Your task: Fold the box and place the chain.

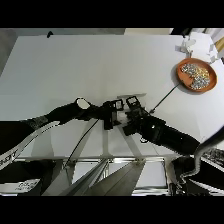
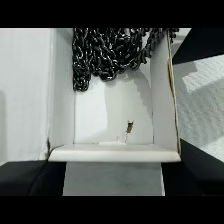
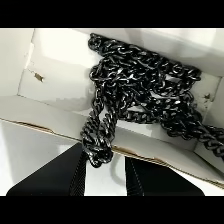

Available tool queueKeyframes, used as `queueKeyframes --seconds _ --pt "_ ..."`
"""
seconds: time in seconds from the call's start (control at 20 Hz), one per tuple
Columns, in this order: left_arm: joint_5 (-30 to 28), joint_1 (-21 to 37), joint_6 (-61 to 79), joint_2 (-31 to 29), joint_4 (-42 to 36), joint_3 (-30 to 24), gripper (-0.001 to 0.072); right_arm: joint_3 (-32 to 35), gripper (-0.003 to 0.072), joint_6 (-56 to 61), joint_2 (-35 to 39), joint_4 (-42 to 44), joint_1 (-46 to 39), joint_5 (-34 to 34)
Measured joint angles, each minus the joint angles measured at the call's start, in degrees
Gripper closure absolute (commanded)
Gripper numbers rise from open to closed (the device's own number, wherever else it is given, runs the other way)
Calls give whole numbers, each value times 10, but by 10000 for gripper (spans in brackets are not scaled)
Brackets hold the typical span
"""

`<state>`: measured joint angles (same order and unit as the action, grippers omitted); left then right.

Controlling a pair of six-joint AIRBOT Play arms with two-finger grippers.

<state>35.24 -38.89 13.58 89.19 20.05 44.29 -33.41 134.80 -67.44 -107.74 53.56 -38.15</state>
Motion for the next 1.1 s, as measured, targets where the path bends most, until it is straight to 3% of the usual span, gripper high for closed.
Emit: queueKeyframes --seconds 0.1,0.25,0.35,0.6,1.1 --pt "-1 0 0 0 0 0 457 0 474 2 -9 0 0 3" --pt "0 0 1 0 1 0 457 0 615 3 -14 -2 0 0" --pt "-1 0 0 0 0 0 457 0 664 2 -16 -4 0 -2" --pt "5 0 4 0 3 0 457 1 668 2 5 14 0 -20" --pt "3 0 2 0 2 0 457 0 668 -14 158 13 0 -40"
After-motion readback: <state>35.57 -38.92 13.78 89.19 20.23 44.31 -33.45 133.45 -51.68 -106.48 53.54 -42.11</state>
